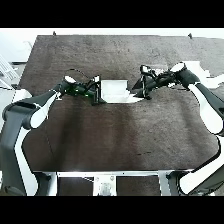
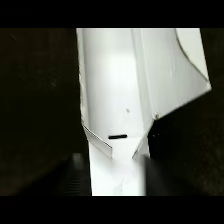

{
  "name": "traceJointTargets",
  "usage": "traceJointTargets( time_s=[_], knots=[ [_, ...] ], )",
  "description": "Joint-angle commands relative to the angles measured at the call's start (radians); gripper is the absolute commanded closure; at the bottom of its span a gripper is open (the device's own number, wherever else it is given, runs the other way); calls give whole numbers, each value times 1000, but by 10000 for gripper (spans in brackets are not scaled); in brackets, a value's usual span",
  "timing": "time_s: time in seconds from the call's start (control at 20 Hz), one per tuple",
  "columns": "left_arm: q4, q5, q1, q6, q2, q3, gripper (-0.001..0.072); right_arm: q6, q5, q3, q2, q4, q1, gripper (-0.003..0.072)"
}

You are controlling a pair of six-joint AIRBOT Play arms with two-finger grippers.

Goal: Fold the box and place the chain.

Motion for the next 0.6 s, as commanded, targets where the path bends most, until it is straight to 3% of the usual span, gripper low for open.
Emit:
traceJointTargets(
  time_s=[0.0, 0.15, 0.25, 0.55],
  knots=[
    [1, -5, 0, 1, -1, 1, 350, 36, 56, 0, 28, 66, 8, 670],
    [1, -5, 0, 1, -1, 1, 350, 36, 45, -6, 20, 248, 26, 676],
    [1, -5, 0, 1, -1, 1, 350, 61, -39, -7, 20, 329, 42, 677],
    [1, -5, 0, 1, -1, 1, 350, 108, -280, -5, -37, 336, 101, 677]
  ],
)
